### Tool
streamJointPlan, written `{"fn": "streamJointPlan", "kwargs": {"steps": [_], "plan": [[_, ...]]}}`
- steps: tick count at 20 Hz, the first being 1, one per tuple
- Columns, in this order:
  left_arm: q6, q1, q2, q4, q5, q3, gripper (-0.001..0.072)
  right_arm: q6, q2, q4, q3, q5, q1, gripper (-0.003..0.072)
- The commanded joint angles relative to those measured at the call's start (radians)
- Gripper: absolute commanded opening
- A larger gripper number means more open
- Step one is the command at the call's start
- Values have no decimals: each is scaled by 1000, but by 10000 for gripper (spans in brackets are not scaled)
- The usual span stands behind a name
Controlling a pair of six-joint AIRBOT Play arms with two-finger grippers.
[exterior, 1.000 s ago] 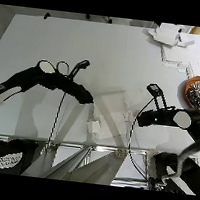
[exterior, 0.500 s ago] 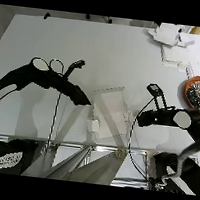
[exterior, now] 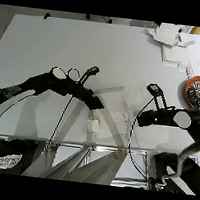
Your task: Fold the box and place the chain.
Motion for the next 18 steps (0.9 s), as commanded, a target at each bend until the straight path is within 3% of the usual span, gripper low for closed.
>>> {"fn": "streamJointPlan", "kwargs": {"steps": [1, 3, 8, 10, 12, 14, 18], "plan": [[42, -9, -12, -40, 11, 0, 617, 0, 1, 0, 0, 0, 1, 23], [45, -9, -12, -36, -11, 0, 469, 0, 1, 0, 0, 0, 1, 23], [50, -9, -13, 27, -14, 0, 260, 1, 1, 0, 0, 0, 1, 24], [55, -9, -13, 73, -20, 1, 120, 0, 1, 0, 2, 0, 1, 26], [148, -9, -10, 74, -44, 2, 3, 0, 7, 0, 16, 6, 1, 149], [229, -9, -2, 71, -53, 11, 3, -1, 16, -1, 51, 29, 1, 254], [431, -42, 40, 78, -28, 40, 3, -6, 30, -57, 186, 135, 1, 321]]}}
